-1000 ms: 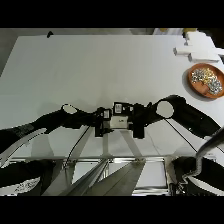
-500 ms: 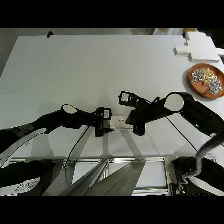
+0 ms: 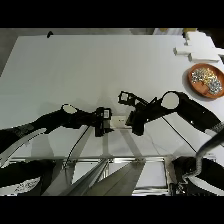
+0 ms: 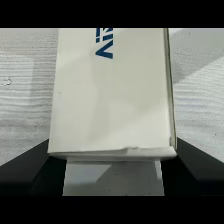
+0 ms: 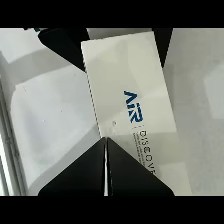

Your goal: Fold the box and place the chain.

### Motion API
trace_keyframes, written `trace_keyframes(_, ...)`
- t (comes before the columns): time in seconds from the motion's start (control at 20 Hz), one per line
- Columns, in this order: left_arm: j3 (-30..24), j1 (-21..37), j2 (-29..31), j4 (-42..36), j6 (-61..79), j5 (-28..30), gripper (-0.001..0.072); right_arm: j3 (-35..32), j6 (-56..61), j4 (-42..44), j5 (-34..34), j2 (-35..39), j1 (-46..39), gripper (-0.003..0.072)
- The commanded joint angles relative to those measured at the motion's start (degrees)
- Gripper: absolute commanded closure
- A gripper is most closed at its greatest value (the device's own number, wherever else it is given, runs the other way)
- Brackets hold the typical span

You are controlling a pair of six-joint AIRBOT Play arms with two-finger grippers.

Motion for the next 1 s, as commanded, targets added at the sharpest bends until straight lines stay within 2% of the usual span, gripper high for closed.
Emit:
trace_keyframes(0.0, 0.00, 0.02, 0.02, -0.02, -0.11, -0.02, 0.0636, -1.09, -0.13, -0.61, -0.24, -0.22, 0.81, 0.0672)
trace_keyframes(0.25, 0.00, 0.02, 0.02, -0.02, -0.11, -0.02, 0.0636, -1.49, 0.07, -1.95, -1.55, -0.50, 1.01, 0.0672)
trace_keyframes(0.5, 0.00, 0.02, 0.02, -0.02, -0.11, -0.02, 0.0637, -2.10, 0.44, -2.19, -1.60, -3.78, 1.03, 0.0672)
trace_keyframes(0.95, 0.00, 0.02, 0.02, -0.02, -0.11, -0.02, 0.0636, -3.41, 0.48, -3.45, -2.82, -3.65, 1.01, 0.0672)
